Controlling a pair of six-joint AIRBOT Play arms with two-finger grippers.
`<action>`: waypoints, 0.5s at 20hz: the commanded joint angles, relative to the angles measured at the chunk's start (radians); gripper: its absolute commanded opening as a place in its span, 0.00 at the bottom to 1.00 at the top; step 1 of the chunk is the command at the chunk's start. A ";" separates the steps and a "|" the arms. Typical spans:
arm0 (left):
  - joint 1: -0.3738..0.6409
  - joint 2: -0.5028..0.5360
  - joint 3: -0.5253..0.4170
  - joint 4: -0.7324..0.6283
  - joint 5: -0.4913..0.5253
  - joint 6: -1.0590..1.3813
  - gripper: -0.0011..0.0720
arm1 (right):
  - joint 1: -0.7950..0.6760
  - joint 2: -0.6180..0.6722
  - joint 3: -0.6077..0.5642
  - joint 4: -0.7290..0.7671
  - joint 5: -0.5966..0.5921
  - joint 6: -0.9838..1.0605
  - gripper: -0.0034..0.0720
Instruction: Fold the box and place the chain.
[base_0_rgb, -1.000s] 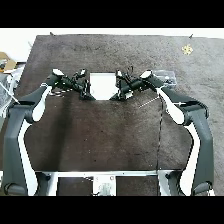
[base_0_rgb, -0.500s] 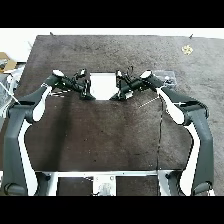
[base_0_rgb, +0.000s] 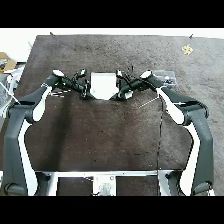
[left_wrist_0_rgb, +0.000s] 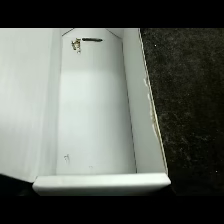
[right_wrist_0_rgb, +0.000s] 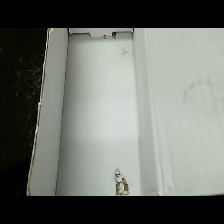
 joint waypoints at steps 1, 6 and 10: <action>0.000 0.000 0.000 0.001 0.001 0.000 0.65 | -0.001 0.018 0.001 -0.029 0.017 0.003 0.95; 0.000 0.000 0.000 0.001 0.002 0.000 0.65 | -0.001 0.077 0.001 -0.173 0.019 0.039 0.95; 0.000 0.000 0.000 0.001 0.003 -0.001 0.65 | -0.001 0.126 0.001 -0.272 0.049 0.095 0.95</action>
